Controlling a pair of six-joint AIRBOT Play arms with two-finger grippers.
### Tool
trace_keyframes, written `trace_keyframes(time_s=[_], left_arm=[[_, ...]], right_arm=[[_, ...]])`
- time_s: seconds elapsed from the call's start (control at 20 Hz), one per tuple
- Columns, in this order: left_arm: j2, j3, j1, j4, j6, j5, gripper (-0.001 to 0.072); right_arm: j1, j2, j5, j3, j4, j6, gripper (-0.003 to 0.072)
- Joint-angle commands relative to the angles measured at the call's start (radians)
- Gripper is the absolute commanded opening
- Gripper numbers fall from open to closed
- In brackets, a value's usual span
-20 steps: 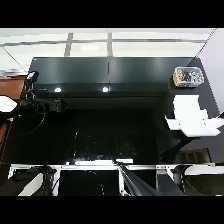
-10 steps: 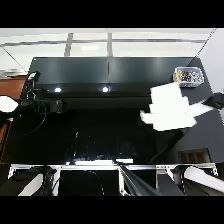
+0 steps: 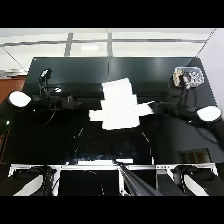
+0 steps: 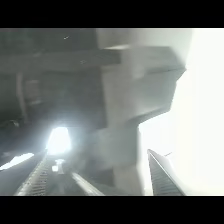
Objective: Fold the box and place the chain.
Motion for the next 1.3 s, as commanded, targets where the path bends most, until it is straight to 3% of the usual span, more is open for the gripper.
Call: trace_keyframes(time_s=[0.0,0.1,0.3,0.45,0.7,0.85,0.9,0.95,1.0,1.1,1.15,1.2,1.25], left_arm=[[-0.171,0.097,0.002,-0.227,0.171,-0.106,0.0703],[-0.290,0.155,0.003,-0.379,0.310,-0.196,0.0704],[-0.467,0.293,-0.020,-0.391,0.353,-0.251,0.0704],[-0.607,0.425,-0.020,-0.356,0.353,-0.430,0.0704],[-0.747,0.539,-0.041,-0.418,0.511,-0.748,0.0695],[-0.753,0.569,-0.069,-0.258,0.546,-0.752,0.0519],[-0.753,0.581,-0.079,-0.217,0.565,-0.753,0.0380],[-0.753,0.587,-0.081,-0.210,0.590,-0.756,0.0306],[-0.753,0.587,-0.082,-0.227,0.605,-0.755,0.0287],[-0.756,0.587,-0.082,-0.251,0.625,-0.757,0.0146],[-0.756,0.587,-0.081,-0.248,0.640,-0.759,0.0116],[-0.756,0.587,-0.080,-0.248,0.642,-0.754,0.0029],[-0.756,0.591,-0.077,-0.249,0.641,-0.752,0.0030]], right_arm=[[0.220,0.015,-0.287,-0.084,0.083,0.017,0.0014],[0.257,0.009,-0.284,-0.083,0.084,0.017,0.0014],[0.276,0.009,-0.257,-0.083,0.083,0.016,0.0014],[0.276,0.009,-0.257,-0.083,0.081,0.016,0.0014],[0.276,0.009,-0.248,-0.083,0.081,0.016,0.0014],[0.276,0.009,-0.235,-0.083,0.080,0.016,0.0015],[0.276,0.009,-0.232,-0.083,0.080,0.016,0.0015],[0.276,0.009,-0.229,-0.083,0.077,0.015,0.0015],[0.276,0.009,-0.228,-0.083,0.077,0.015,0.0014],[0.276,0.009,-0.229,-0.083,0.077,0.012,0.0015],[0.276,0.009,-0.229,-0.083,0.077,0.012,0.0015],[0.276,0.009,-0.229,-0.083,0.077,0.011,0.0026],[0.273,0.009,-0.232,-0.083,0.069,0.011,0.0261]])
